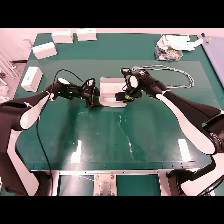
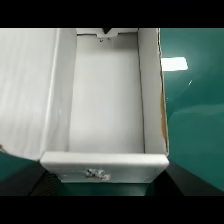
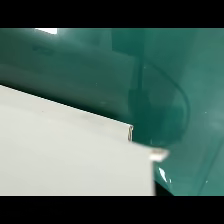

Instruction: Fold the box and place the chain.

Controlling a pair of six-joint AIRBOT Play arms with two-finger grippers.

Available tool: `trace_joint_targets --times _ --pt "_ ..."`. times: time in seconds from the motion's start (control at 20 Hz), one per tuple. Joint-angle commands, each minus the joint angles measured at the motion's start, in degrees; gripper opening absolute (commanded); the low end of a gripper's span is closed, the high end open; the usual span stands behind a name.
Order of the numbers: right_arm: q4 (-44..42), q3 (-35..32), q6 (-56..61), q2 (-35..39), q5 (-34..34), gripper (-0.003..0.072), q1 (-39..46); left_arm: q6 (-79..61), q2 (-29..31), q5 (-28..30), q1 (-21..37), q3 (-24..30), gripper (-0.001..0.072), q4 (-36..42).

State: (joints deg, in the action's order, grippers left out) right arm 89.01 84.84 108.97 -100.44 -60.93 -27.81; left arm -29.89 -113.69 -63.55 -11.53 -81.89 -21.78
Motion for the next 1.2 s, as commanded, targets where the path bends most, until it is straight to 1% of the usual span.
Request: trace_joint_targets --times 0.0,0.05,0.25,0.3,0.35,0.4,0.5,0.6,0.65,0.7,0.8,1.05,1.1,1.15 --pt "-0.9 1.0 -0.3 0.0 0.4 0.0026 -1.0 -0.2 0.0 0.0 -0.1 0.0 0.0468 -0.1" --pt "-0.9 1.0 -0.3 0.0 0.4 0.0011 -1.2 -0.2 0.0 0.0 -0.1 0.0 0.0467 -0.1" --pt "-0.9 1.0 -0.3 0.0 0.4 0.0018 -1.4 -0.2 0.0 0.0 -0.1 0.0 0.0468 -0.1" --pt "-0.8 1.0 -0.3 0.0 0.4 0.0152 -1.3 -0.2 0.0 0.0 -0.1 0.0 0.0468 -0.1" --pt "-0.8 1.0 -0.3 0.0 0.4 0.0194 -1.3 -0.2 0.0 0.0 -0.1 0.0 0.0468 -0.1" --pt "-0.6 1.0 -0.3 0.0 0.4 0.0197 -1.3 -0.2 0.0 0.0 -0.1 0.0 0.0468 -0.1" --pt "0.2 1.0 -0.2 0.0 0.4 0.0306 -1.0 -0.2 0.0 0.0 -0.1 0.0 0.0468 -0.1" --pt "0.2 1.0 0.4 0.0 0.4 0.0318 0.0 -0.2 0.0 0.0 -0.1 0.0 0.0468 -0.1" --pt "0.2 1.0 0.6 0.1 0.4 0.0346 0.3 -0.2 0.0 0.0 -0.1 0.0 0.0468 -0.1" --pt "0.2 1.0 0.8 0.1 0.4 0.0391 0.6 -0.2 0.0 0.0 -0.1 0.0 0.0468 -0.1" --pt "0.2 1.0 1.2 0.1 0.4 0.0401 1.0 -0.2 0.0 0.0 -0.1 0.0 0.0468 -0.1" --pt "0.2 1.0 1.6 0.1 0.4 0.0398 1.6 -0.2 0.0 0.0 -0.1 0.0 0.0468 -0.1" --pt "0.2 1.0 1.6 0.1 0.4 0.0380 1.8 -0.2 0.0 0.0 -0.1 0.0 0.0468 -0.1" --pt "0.2 1.0 1.6 0.1 0.4 0.0311 1.9 -0.2 0.0 0.0 -0.1 0.0 0.0468 -0.1"
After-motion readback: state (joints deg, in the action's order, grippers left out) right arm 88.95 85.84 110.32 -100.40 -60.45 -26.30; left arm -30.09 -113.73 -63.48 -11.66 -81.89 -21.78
